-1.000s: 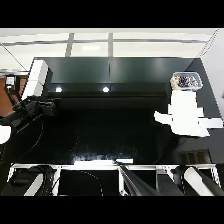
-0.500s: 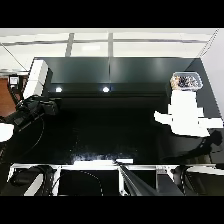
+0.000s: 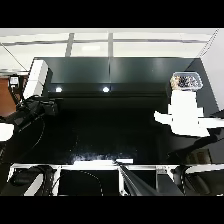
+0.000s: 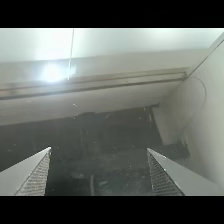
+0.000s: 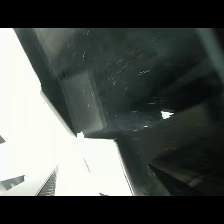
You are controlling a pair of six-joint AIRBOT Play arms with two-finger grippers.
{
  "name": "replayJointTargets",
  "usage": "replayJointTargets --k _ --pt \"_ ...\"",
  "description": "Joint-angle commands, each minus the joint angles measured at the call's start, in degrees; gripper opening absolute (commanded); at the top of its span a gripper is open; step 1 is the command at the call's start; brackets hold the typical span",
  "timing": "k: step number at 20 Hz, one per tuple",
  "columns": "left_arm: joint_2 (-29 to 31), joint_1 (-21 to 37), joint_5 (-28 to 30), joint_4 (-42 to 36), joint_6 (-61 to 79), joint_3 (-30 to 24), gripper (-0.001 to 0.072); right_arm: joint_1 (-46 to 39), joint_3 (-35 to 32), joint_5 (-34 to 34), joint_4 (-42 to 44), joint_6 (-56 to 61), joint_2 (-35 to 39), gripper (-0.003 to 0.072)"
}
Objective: Fold the box and place the chain.
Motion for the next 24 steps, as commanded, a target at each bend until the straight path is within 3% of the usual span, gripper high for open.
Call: replayJointTargets --k 1,2,3,5,6,14,17,24 --pt "0.0 0.0 -2.4 0.0 0.0 0.0 0.0704 2.7 0.6 3.5 -3.1 -0.8 -0.9 0.0485" --pt "0.0 0.0 -3.2 0.0 0.0 0.0 0.0704 3.1 0.6 4.0 -3.1 -0.6 -0.8 0.0475" --pt "0.0 0.0 -3.7 0.0 0.0 0.0 0.0704 3.6 0.6 5.2 -3.1 -0.6 -0.8 0.0387" --pt "0.0 0.0 -3.8 0.0 0.0 0.0 0.0704 4.9 0.4 6.4 -2.5 -1.2 -0.2 0.0059" --pt "0.0 0.0 -3.8 0.0 0.0 0.0 0.0704 5.5 -0.2 6.6 -1.2 -2.0 0.7 0.0013" --pt "0.0 0.0 -4.0 -1.9 0.0 0.0 0.0704 13.3 -15.8 5.6 17.0 -4.2 12.5 0.0011" --pt "0.0 0.0 -4.4 -3.7 0.0 0.0 0.0704 19.1 -23.1 -0.3 22.9 -4.1 19.3 0.0011" --pt "-0.4 -1.1 -11.0 -9.0 0.1 0.0 0.0704 41.7 -41.4 -21.5 23.7 -5.4 42.1 0.0012"
